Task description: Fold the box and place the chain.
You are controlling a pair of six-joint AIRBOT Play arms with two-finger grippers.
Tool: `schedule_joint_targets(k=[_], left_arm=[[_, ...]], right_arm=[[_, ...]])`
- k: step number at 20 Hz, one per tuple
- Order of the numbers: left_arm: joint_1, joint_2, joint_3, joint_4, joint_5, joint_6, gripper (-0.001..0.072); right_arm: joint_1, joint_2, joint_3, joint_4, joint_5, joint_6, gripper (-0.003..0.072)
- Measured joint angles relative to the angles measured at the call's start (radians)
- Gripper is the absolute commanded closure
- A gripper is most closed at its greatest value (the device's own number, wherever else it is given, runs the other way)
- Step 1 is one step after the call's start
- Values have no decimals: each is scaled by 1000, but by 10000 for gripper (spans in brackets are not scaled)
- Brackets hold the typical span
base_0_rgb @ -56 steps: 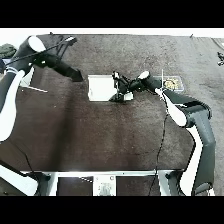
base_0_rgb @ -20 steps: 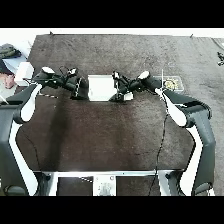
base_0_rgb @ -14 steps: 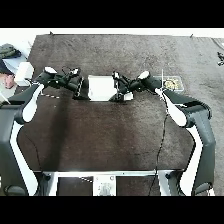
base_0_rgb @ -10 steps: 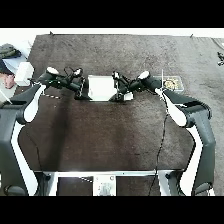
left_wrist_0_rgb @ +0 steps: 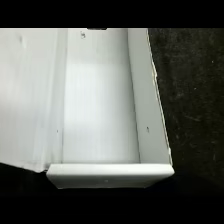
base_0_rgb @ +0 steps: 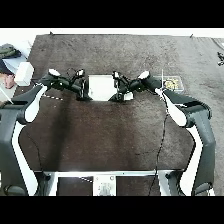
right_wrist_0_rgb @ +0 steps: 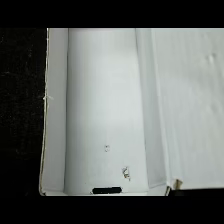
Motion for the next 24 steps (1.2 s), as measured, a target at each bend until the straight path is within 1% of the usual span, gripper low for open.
schedule_joint_targets(k=[8, 15, 24], left_arm=[[0, 0, -10, -28, -13, 60, -9], [-20, -9, -10, -24, -23, 70, -9], [-21, -11, -10, -34, -26, 70, 1]], right_arm=[[0, 0, 0, -1, 1, -1, 314], [0, 0, 0, -2, 3, -2, 314], [0, 0, 0, -2, 3, -2, 314]])
